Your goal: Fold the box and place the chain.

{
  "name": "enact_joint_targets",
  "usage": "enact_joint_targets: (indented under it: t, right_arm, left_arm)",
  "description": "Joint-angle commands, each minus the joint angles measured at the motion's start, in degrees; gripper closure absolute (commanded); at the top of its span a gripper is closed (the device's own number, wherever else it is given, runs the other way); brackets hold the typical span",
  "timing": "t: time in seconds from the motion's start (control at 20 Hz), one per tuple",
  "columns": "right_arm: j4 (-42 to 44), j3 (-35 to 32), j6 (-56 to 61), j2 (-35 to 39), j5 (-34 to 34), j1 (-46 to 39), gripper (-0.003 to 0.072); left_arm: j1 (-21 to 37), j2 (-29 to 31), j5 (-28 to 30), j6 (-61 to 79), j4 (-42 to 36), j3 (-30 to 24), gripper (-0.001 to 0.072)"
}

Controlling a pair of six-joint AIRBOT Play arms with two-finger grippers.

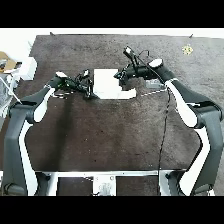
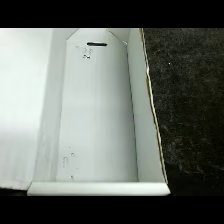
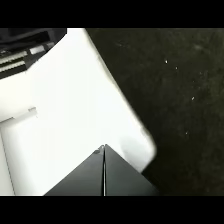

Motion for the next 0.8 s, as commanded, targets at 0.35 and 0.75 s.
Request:
enact_joint_targets:
  t: [0.35, 0.75]
  right_arm:
    - [-2.0, 0.1, -5.1, -3.7, 3.3, -0.1, 0.0685]
    - [-2.7, 0.1, -5.2, 5.5, 7.0, -1.2, 0.0684]
  left_arm:
    - [0.1, 0.0, 0.0, 0.0, 0.0, 0.0, 0.0355]
    - [0.1, 0.0, 0.0, 0.0, 0.0, 0.0, 0.0355]
